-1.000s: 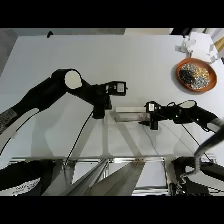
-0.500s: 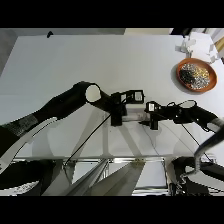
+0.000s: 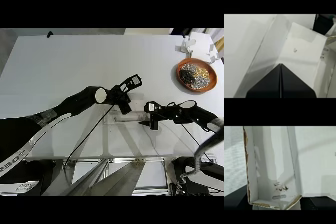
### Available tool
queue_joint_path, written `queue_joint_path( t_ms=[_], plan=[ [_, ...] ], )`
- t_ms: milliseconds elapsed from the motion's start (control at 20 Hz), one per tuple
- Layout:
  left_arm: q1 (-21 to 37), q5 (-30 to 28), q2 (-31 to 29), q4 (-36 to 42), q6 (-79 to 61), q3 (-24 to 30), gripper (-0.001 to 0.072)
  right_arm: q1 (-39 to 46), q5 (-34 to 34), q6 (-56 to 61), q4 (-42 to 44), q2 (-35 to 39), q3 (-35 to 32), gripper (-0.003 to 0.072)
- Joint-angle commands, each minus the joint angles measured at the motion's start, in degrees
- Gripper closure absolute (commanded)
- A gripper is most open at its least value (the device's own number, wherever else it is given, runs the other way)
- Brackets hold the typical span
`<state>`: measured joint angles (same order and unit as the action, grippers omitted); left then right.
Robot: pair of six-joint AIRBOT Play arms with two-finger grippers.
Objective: Fold the box and place the chain.
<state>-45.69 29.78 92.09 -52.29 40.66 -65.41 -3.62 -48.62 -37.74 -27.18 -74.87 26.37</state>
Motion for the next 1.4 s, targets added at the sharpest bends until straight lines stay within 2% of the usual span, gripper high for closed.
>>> queue_joint_path(
  t_ms=[0, 150, 350, 500, 800, 950, 1100, 1150, 1300, 1350],
  plan=[
    [0.1, 0.0, 1.5, 0.3, 0.8, 0.0, 0.0707, 0.0, 0.0, 0.0, 0.0, 0.0, 0.1, 0.0210],
    [1.2, 4.7, -2.1, -4.9, 2.7, 0.0, 0.0708, 0.0, 0.0, 0.0, 0.0, 0.0, 0.1, 0.0210],
    [4.2, 18.8, -7.7, -22.1, 15.9, 0.1, 0.0709, 0.0, 0.0, 0.0, 0.0, 0.0, 0.1, 0.0210],
    [5.4, 25.9, -10.5, -23.3, 15.5, 1.9, 0.0709, 0.0, 0.0, 0.0, 0.0, 0.0, 0.1, 0.0210],
    [5.4, 26.8, -11.1, -12.8, -2.2, 10.2, 0.0708, 0.0, 0.0, 0.0, 0.0, 0.0, 0.1, 0.0211],
    [5.8, 24.6, -10.8, -13.1, -5.3, 13.4, 0.0708, 0.0, 0.0, 0.0, 0.0, 0.0, 0.1, 0.0211],
    [5.8, 23.1, -10.4, -13.1, -12.3, 14.3, 0.0698, 0.0, 0.0, 0.0, 0.0, 0.0, 0.1, 0.0211],
    [5.8, 22.0, -10.4, -13.0, -14.4, 14.3, 0.0669, 0.0, 0.0, 0.0, 0.0, 0.0, 0.1, 0.0211],
    [5.8, 16.0, -10.4, -12.9, -15.4, 14.3, 0.0409, 0.0, 0.0, 0.0, 0.0, 0.0, 0.1, 0.0211],
    [5.8, 14.6, -10.4, -12.9, -15.4, 14.3, 0.0351, 0.0, 0.0, 0.0, 0.0, 0.0, 0.1, 0.0211]
  ],
)
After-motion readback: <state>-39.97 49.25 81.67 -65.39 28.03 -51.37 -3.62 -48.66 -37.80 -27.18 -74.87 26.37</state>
